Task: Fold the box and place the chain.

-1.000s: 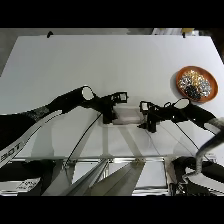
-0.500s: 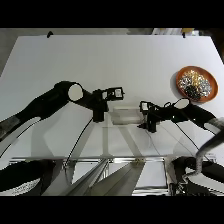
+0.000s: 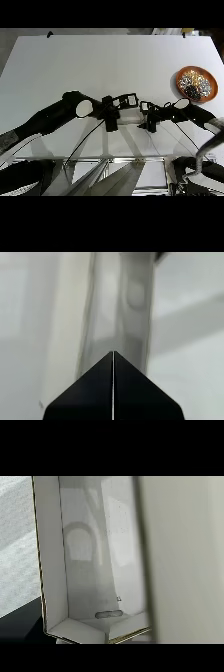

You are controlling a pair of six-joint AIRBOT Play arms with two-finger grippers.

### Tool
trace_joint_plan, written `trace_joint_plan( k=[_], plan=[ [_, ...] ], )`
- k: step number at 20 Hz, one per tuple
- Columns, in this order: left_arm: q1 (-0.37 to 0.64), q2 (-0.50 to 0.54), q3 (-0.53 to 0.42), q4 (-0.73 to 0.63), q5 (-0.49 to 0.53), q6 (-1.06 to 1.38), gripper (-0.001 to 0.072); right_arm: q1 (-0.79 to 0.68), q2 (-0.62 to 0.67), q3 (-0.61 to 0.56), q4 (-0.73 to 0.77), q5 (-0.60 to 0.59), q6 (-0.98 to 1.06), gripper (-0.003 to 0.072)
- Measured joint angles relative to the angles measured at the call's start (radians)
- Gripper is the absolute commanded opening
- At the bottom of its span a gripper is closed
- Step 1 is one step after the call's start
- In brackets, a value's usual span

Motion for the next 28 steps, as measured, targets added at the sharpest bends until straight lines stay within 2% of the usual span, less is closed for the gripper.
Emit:
trace_joint_plan(
  k=[3, 6, 9, 13, 16, 19, 23, 26, 28],
  plan=[
    [-0.002, -0.055, 0.000, -0.012, 0.173, -0.093, 0.0002, 0.000, 0.000, 0.000, 0.000, 0.000, 0.000, 0.0402],
    [0.014, -0.124, 0.000, -0.017, 0.283, -0.193, 0.0002, 0.000, 0.000, 0.000, 0.000, 0.000, 0.000, 0.0402],
    [0.023, -0.184, 0.000, -0.021, 0.330, -0.270, 0.0003, 0.000, 0.000, 0.000, 0.000, 0.000, 0.001, 0.0402],
    [0.027, -0.219, 0.000, -0.028, 0.335, -0.309, 0.0002, 0.000, 0.000, 0.000, 0.001, 0.001, 0.002, 0.0402],
    [0.041, -0.191, 0.000, -0.027, 0.290, -0.317, 0.0002, 0.000, 0.000, 0.000, 0.000, 0.001, 0.000, 0.0402],
    [0.069, -0.108, -0.001, -0.017, 0.245, -0.321, 0.0004, 0.000, 0.000, 0.000, -0.001, 0.000, 0.000, 0.0402],
    [0.096, 0.016, -0.002, 0.072, 0.073, -0.307, 0.0007, 0.000, 0.000, 0.000, -0.001, 0.000, 0.000, 0.0402],
    [0.122, 0.060, -0.031, 0.112, -0.063, -0.190, 0.0008, 0.000, 0.000, 0.000, -0.001, 0.000, 0.000, 0.0402],
    [0.140, 0.072, -0.079, 0.095, -0.095, -0.069, 0.0009, 0.000, 0.000, 0.000, -0.001, 0.000, 0.000, 0.0402]
  ],
)
